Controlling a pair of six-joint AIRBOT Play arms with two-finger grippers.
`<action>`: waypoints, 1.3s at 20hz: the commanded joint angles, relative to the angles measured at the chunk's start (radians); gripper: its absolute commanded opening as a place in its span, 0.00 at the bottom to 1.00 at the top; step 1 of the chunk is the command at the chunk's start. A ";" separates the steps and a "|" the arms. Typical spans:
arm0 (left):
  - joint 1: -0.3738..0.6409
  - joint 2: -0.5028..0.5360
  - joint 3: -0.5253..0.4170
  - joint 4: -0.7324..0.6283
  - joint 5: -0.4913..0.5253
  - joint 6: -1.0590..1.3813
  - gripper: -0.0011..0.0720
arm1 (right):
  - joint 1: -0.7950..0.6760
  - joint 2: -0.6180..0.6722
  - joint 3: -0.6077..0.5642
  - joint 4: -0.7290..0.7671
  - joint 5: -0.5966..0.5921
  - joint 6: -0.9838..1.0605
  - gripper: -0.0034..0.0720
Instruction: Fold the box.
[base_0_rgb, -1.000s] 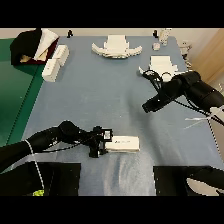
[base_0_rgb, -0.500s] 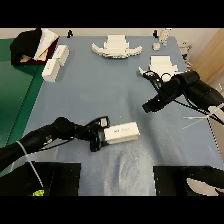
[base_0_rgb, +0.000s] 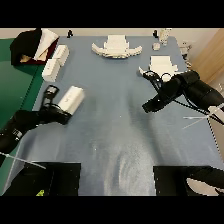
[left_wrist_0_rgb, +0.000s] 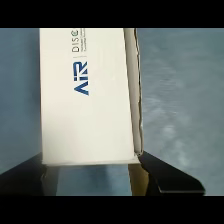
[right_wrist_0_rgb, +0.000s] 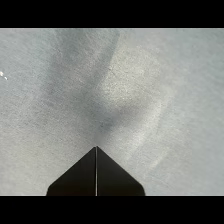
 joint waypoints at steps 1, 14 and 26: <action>0.235 -0.063 0.040 0.074 0.070 -0.076 0.63 | 0.000 -0.001 0.001 0.000 0.000 0.000 0.05; 0.166 -0.725 0.600 0.067 0.170 -0.107 0.63 | 0.000 -0.001 0.001 0.000 0.000 0.000 0.05; 0.140 -0.954 0.882 0.053 0.048 -0.140 0.63 | 0.000 -0.001 0.001 0.000 0.000 0.000 0.05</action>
